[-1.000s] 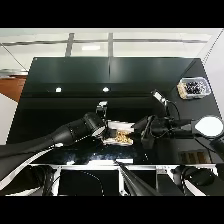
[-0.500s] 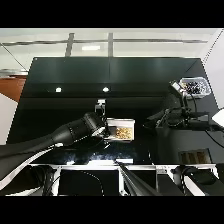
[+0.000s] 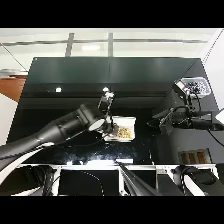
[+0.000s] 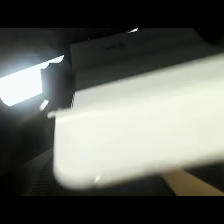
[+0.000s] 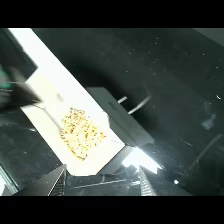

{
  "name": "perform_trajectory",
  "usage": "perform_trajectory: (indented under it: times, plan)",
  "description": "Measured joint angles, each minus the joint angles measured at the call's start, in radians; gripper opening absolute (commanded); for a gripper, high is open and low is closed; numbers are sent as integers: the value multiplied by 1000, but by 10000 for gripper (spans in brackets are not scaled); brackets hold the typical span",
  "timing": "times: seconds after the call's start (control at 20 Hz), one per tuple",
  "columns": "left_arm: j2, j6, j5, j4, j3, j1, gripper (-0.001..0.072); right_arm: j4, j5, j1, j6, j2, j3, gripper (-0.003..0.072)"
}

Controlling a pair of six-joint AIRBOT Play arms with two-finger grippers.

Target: Fold the box and place the chain.

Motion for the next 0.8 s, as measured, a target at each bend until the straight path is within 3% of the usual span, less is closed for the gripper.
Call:
perform_trajectory:
  times: [0.2, 0.3, 0.4, 0.5, 0.65, 0.7, 0.8]
  plan:
    - [120, 209, -156, 13, -11, 76, 598, -9, -2, -1, 0, 0, 0, 523]
    - [201, 275, -166, 18, -76, 158, 598, -11, -3, -1, 0, 0, 0, 523]
    - [285, 334, -111, -2, -176, 269, 597, -13, -3, -1, 0, 0, 0, 523]
    - [347, 477, -9, -134, -292, 394, 596, -14, -3, -1, 0, 0, 0, 523]
    - [379, 911, 104, -481, -435, 539, 606, -14, -6, -1, 0, 0, 0, 524]
    - [375, 1099, 135, -585, -472, 570, 682, -14, -6, -1, 0, 0, 0, 523]
    - [357, 1410, 179, -734, -518, 607, 708, -14, -6, -1, 0, 0, 0, 523]
